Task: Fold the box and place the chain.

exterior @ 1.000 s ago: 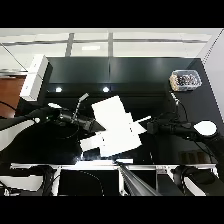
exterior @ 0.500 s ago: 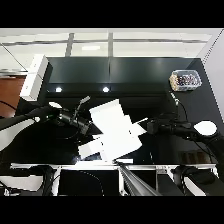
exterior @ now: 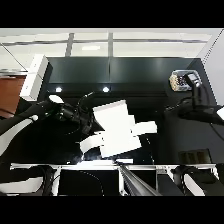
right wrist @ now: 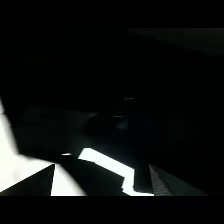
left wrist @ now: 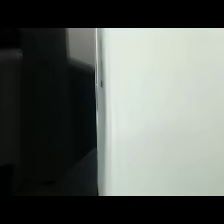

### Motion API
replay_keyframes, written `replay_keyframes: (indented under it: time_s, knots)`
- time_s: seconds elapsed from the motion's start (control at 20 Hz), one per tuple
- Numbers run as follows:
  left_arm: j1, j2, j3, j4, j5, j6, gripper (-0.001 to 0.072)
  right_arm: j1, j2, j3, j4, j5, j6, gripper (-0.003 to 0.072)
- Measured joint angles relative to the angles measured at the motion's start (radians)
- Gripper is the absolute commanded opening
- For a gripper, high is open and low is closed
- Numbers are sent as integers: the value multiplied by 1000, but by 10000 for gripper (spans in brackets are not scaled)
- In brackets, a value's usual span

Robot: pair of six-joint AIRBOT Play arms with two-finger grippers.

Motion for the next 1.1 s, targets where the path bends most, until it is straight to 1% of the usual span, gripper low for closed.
replay_keyframes:
  time_s: [0.05, 0.15, 0.35, 0.45, 0.5, 0.65, 0.75, 1.1]
  knots:
    - [-28, 36, 2, 6, 32, 34, 23, -8, 0, 19, -62, 2, 0, 700]
    - [-91, 97, 0, 43, 118, 109, 23, -18, -1, 40, -125, -13, -10, 701]
    - [-213, 147, -4, 122, 314, 203, 23, -13, -1, 58, -153, -57, -39, 701]
    - [-251, 154, -5, 140, 394, 223, 23, 8, -2, 57, -153, -72, -59, 701]
    - [-261, 155, -8, 145, 418, 229, 23, 23, -2, 53, -153, -77, -76, 701]
    - [-271, 157, -35, 158, 469, 243, 25, 81, -3, 34, -151, -86, -153, 701]
    - [-273, 157, -58, 162, 484, 246, 26, 117, -3, 17, -150, -101, -187, 701]
    - [-274, 133, -85, 200, 505, 249, 25, 170, -3, -28, -125, -134, -227, 700]
